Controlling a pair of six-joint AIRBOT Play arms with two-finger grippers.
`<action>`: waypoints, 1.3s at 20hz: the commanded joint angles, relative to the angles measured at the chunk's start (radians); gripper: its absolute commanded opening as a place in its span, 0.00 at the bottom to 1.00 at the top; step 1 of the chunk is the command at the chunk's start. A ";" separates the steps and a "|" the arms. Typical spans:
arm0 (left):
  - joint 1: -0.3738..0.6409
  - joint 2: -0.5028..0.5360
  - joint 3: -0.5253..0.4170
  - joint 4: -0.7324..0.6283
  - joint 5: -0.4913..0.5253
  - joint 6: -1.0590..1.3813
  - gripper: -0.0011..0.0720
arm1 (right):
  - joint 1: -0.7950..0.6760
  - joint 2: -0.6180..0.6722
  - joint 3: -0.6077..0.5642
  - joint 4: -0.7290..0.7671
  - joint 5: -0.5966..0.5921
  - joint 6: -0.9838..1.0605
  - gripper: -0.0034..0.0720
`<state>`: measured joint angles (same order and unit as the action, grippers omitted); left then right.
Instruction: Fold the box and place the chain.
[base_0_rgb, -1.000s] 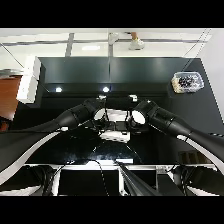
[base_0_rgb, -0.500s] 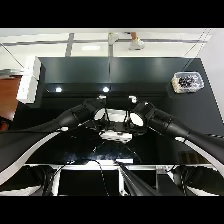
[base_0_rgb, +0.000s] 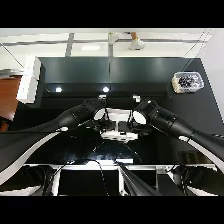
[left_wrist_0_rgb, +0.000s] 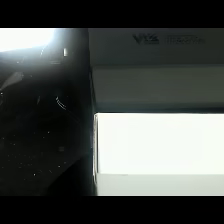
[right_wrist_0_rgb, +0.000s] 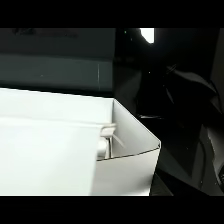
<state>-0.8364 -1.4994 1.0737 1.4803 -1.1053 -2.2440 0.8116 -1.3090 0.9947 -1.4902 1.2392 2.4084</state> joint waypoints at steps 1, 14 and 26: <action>0.001 0.002 0.000 0.007 0.018 -0.011 0.06 | -0.013 0.003 0.000 -0.002 -0.002 -0.017 0.94; 0.007 0.002 0.000 0.030 -0.004 -0.016 0.06 | -0.443 0.370 -0.013 -0.072 0.180 -0.460 0.42; 0.009 0.000 0.000 0.030 0.035 -0.069 0.06 | -0.792 0.464 -0.567 0.439 -0.185 -0.652 0.07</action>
<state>-0.8291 -1.4990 1.0737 1.5093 -1.0878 -2.2963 0.0322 -0.8406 0.5457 -1.2022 1.1732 1.7878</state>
